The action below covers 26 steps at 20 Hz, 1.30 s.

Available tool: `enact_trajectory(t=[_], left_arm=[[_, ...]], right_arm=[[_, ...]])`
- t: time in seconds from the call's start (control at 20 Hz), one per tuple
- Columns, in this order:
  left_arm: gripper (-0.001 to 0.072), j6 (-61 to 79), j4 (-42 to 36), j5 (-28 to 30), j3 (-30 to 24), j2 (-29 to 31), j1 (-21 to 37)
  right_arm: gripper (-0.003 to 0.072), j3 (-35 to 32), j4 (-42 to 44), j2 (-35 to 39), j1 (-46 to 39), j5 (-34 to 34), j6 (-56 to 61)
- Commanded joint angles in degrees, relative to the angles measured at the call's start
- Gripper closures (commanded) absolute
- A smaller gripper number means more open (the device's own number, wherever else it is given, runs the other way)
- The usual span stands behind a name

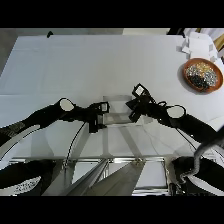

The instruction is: Fold the box and place the chain.

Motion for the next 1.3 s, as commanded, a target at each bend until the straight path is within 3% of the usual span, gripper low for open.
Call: enact_trajectory(t=[0.0, 0.45, 0.65, 0.9, 1.1, 1.25], left_arm=[[0.0701, 0.0, 0.0, -0.1, 0.0, 0.0, 0.0], [0.0701, 0.0, 0.0, -0.1, 0.0, 0.0, 0.0], [0.0701, 0.0, 0.0, -0.1, 0.0, 0.0, 0.0], [0.0701, 0.0, 0.0, -0.1, 0.0, 0.0, 0.0], [0.0701, 0.0, 0.0, -0.1, 0.0, 0.0, 0.0], [0.0701, 0.0, 0.0, -0.1, 0.0, 0.0, 0.0]], right_arm=[[0.0672, 0.0, 0.7, -0.7, 0.1, -1.5, 1.7], [0.0671, 0.0, -8.7, -4.3, -0.5, 0.3, 16.9], [0.0671, 0.1, -10.1, -3.9, -0.5, 1.0, 18.1], [0.0671, 0.1, -11.8, 0.9, -0.5, 1.9, 21.8], [0.0671, 0.1, -24.7, 8.7, -0.5, 5.7, 34.4], [0.0670, 0.5, -35.7, 16.1, -0.5, 15.0, 41.0]])
